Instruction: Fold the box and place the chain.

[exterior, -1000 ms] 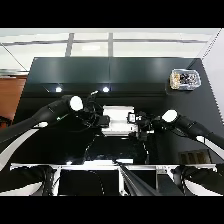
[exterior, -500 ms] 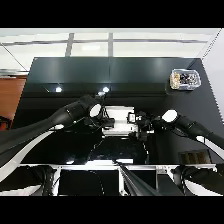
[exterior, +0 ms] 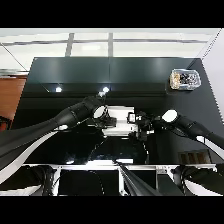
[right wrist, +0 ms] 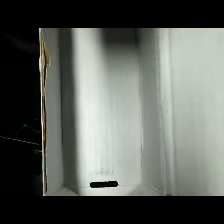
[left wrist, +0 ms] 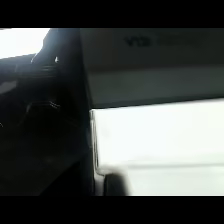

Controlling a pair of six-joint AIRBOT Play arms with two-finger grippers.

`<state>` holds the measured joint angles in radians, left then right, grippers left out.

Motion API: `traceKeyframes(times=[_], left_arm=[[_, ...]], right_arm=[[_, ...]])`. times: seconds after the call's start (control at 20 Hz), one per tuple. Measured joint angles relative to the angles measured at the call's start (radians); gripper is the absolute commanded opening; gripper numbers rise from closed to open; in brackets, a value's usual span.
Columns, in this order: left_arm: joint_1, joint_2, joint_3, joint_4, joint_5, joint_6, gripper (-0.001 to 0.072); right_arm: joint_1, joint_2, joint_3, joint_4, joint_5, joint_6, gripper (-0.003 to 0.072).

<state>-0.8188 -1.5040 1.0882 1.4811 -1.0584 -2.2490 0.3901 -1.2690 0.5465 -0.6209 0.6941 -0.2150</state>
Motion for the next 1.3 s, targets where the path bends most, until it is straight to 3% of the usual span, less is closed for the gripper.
traceKeyframes(times=[0.05,0.1,0.2,0.3,0.4,0.5,0.6,0.7,0.85,0.9,1.0,1.3], left_arm=[[0.000,0.000,0.001,0.000,0.000,-0.001,0.0024],[-0.001,0.000,0.002,0.000,0.000,-0.002,0.0078],[-0.001,0.000,0.004,-0.005,0.013,0.002,0.0503],[-0.001,0.000,0.005,-0.008,0.011,0.001,0.0513],[-0.001,0.000,0.005,-0.005,0.004,-0.001,0.0484],[-0.001,0.000,0.005,-0.001,0.002,-0.003,0.0320],[-0.001,-0.002,0.005,0.003,0.001,-0.006,0.0234],[-0.001,-0.002,0.006,0.014,-0.006,-0.010,0.0034],[-0.001,-0.003,0.008,0.023,-0.008,-0.014,0.0023],[-0.001,-0.003,0.008,0.025,-0.008,-0.013,0.0023],[-0.001,-0.003,0.008,0.028,-0.013,-0.013,0.0023],[-0.001,-0.003,0.009,0.032,-0.023,-0.009,0.0023]], right_arm=[[0.000,0.000,0.000,0.000,0.000,0.000,0.0229],[0.000,0.000,0.000,0.000,0.000,0.000,0.0230],[0.000,0.000,0.000,-0.003,0.000,-0.004,0.0230],[0.000,0.000,0.000,-0.003,0.000,-0.004,0.0229],[0.000,0.000,0.000,-0.003,0.000,-0.003,0.0230],[0.000,0.000,0.000,-0.003,0.000,-0.003,0.0229],[0.000,0.000,0.000,-0.002,0.000,-0.002,0.0229],[0.000,0.000,0.000,-0.001,0.000,-0.002,0.0230],[0.000,0.000,0.000,0.001,0.000,0.001,0.0238],[0.000,0.000,0.000,0.001,0.000,0.000,0.0350],[0.000,0.000,0.000,0.001,-0.001,-0.001,0.0710],[-0.005,0.038,-0.001,-0.080,-0.003,0.104,0.0711]])
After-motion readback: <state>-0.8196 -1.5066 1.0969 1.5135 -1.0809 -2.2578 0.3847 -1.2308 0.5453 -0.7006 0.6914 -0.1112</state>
